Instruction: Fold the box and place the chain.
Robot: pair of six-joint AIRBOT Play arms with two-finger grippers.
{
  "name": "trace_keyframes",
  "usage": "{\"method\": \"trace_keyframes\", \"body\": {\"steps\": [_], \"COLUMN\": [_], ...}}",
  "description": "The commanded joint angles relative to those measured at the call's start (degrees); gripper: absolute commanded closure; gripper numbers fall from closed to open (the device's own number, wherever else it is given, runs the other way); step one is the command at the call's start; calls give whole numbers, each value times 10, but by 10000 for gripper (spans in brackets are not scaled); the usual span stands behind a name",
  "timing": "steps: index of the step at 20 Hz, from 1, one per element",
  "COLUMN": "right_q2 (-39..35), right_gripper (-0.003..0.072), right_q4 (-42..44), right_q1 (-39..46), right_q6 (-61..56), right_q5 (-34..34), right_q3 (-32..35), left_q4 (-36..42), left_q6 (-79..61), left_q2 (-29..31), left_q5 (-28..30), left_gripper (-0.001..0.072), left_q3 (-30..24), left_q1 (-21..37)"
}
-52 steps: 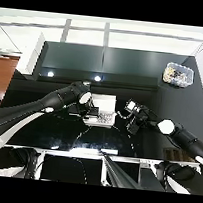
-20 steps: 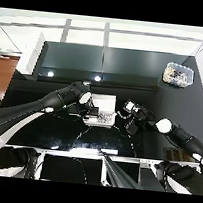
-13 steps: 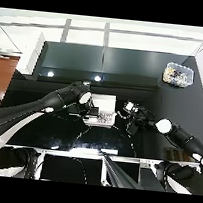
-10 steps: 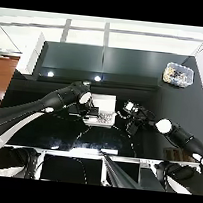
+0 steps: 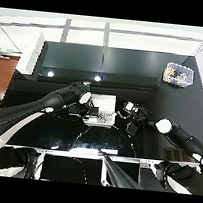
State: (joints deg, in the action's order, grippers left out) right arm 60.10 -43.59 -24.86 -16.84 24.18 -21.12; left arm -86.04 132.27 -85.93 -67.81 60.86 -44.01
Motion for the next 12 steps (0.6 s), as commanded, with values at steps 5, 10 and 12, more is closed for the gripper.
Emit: {"method": "trace_keyframes", "body": {"steps": [5, 10, 12], "right_q2": [0, 0, 0], "right_gripper": [555, 557, 557], "right_q4": [0, 0, 1], "right_q1": [0, 0, 0], "right_q6": [0, -1, -1], "right_q5": [0, 0, 0], "right_q3": [0, 0, 0], "left_q4": [0, 0, 0], "left_q6": [0, 0, 0], "left_q2": [0, 0, 0], "left_q5": [0, 0, 0], "left_gripper": [677, 677, 677], "left_q3": [1, 1, 1], "left_q1": [0, 0, 0]}}
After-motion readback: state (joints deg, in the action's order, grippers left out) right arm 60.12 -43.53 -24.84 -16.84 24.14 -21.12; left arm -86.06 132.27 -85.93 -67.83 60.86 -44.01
